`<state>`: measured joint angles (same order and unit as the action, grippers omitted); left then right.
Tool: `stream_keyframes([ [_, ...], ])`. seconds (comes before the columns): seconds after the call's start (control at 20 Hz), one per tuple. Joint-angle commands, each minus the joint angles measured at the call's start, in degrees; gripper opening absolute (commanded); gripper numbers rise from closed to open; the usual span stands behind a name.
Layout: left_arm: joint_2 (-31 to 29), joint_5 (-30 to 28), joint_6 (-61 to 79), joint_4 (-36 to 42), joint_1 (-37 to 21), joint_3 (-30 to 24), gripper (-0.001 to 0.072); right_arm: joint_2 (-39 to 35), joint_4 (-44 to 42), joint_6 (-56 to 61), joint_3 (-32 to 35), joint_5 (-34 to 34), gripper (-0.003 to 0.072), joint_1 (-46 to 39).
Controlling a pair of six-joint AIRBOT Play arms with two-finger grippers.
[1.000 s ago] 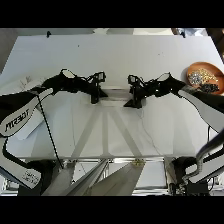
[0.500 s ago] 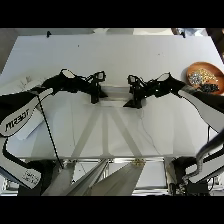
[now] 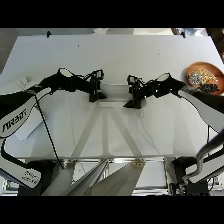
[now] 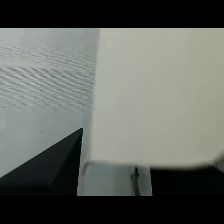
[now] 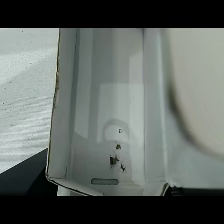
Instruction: Fold the box and place the chain.
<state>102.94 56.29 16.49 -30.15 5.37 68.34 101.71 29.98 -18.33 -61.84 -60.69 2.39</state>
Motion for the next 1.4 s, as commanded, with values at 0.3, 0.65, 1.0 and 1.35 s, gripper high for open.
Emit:
stream_keyframes([
  [0.3,-8.9,14.5,-2.3,-8.9,-9.3,-0.1,0.0268,0.0,0.0,0.1,-0.1,0.2,0.0495,0.0],
  [0.65,-11.6,24.9,-2.9,-0.9,-4.6,-1.3,0.0014,0.0,0.0,0.1,-0.1,0.2,0.0495,0.0],
  [1.0,-4.9,-2.1,1.7,17.6,0.9,-1.3,0.0012,0.0,0.0,0.1,-0.1,0.2,0.0495,0.0],
  [1.35,-1.4,-14.4,-5.7,20.3,1.3,-1.3,0.0010,0.0,0.0,0.1,-0.1,0.2,0.0495,0.0],
])
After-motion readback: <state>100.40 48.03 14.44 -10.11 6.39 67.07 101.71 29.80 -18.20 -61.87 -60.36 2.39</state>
